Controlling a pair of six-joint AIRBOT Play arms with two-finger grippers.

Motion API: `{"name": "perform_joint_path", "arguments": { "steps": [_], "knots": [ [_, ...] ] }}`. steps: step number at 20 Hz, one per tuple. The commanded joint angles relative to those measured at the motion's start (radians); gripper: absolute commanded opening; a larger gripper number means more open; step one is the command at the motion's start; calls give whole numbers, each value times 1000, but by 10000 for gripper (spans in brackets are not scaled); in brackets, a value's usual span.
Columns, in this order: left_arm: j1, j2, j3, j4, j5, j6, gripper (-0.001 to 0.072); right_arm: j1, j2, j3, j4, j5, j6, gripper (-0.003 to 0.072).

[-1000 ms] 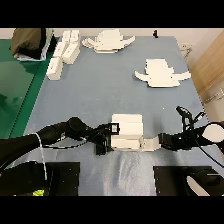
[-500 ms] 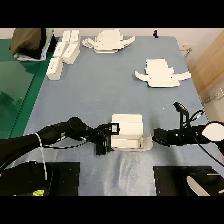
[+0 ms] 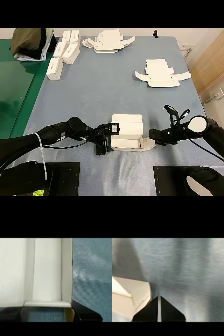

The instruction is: Fold the box.

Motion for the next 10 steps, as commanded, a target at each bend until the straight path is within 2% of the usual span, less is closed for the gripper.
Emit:
{"name": "perform_joint_path", "arguments": {
  "steps": [1,2,3,4,6,8,10],
  "knots": [
    [0,0,1,0,0,0,512,0,-8,29,146,0,-97,61],
    [0,0,1,0,0,0,512,0,9,41,142,9,-95,73],
    [0,0,1,0,0,0,512,0,25,48,141,17,-94,204],
    [0,0,1,0,0,0,512,0,40,49,142,24,-94,287],
    [0,0,1,0,0,0,512,0,47,50,143,42,-85,288],
    [0,0,1,0,0,0,512,3,47,49,146,58,-84,432],
    [0,0,1,0,0,0,512,26,39,49,145,57,-85,458]
  ]
}}
